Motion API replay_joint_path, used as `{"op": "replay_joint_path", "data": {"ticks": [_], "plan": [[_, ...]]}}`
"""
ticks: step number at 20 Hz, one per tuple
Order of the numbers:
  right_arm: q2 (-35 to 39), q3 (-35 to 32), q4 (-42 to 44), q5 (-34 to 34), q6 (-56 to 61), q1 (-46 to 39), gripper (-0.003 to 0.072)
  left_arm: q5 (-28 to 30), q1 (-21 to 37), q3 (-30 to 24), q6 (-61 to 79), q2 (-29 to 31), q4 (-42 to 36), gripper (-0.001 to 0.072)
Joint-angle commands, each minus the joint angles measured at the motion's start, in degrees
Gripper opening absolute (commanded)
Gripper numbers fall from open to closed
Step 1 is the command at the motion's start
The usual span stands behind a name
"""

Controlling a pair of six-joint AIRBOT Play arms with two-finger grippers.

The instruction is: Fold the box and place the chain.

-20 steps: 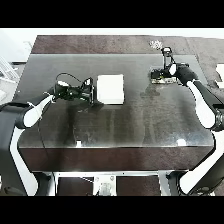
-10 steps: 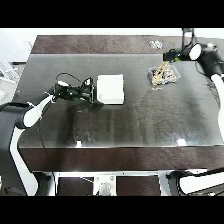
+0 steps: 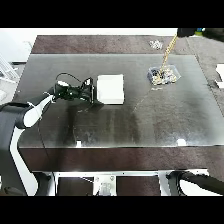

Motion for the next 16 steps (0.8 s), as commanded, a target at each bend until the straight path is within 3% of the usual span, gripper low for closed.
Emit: {"op": "replay_joint_path", "data": {"ticks": [1,5,16], "plan": [[6.4,0.1,-0.1,-4.2,-0.9,4.5,0.0005,0.0,0.1,0.0,0.0,0.0,0.0,0.0471],[8.6,0.2,-0.1,-8.3,-0.9,10.4,0.0004,0.0,0.1,0.0,0.0,0.0,0.0,0.0471],[7.9,0.3,0.0,-8.4,-2.1,23.3,0.0004,0.0,0.1,0.0,0.0,0.0,0.0,0.0471]]}}
